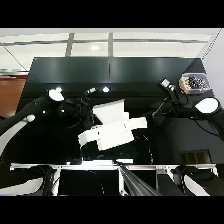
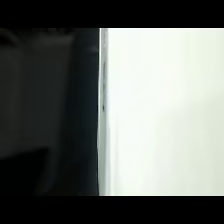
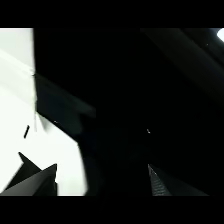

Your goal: Fold the box and place the chain.

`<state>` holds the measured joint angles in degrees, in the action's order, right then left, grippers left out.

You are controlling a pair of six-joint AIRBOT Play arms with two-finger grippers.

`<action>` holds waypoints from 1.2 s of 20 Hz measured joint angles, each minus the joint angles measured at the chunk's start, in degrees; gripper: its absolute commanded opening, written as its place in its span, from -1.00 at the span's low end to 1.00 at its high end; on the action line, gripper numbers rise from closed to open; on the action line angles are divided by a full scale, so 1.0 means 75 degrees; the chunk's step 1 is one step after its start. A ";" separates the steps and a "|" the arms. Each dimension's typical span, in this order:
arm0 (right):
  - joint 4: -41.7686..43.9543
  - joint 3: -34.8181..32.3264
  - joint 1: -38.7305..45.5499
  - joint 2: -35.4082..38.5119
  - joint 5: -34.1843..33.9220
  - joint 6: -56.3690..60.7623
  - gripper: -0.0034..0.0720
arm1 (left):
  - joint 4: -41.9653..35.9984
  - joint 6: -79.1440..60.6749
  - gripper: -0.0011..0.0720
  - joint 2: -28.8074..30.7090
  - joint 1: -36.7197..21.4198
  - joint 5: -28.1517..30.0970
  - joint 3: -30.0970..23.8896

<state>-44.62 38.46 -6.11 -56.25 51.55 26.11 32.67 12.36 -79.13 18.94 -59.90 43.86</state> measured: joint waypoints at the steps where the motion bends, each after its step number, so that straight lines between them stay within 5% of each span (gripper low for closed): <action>1: -0.0149 0.0085 -0.0090 0.0003 0.0125 -0.0140 0.76 | -0.0111 -0.0694 -0.91 0.0119 0.0096 0.0321 -0.0175; 8: -0.1399 0.0154 -0.1373 -0.0012 0.0711 -0.0597 0.76 | -0.0364 -0.2952 -0.91 -0.0134 0.0516 0.1093 -0.0251; 24: -0.1405 -0.1751 -0.3144 -0.0280 -0.1352 -0.1128 0.76 | -0.0003 -0.3768 -0.91 -0.0460 0.1026 0.1638 -0.0058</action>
<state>-55.16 25.32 -29.69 -58.35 41.41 17.65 32.64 -15.90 -82.59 26.63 -47.62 43.42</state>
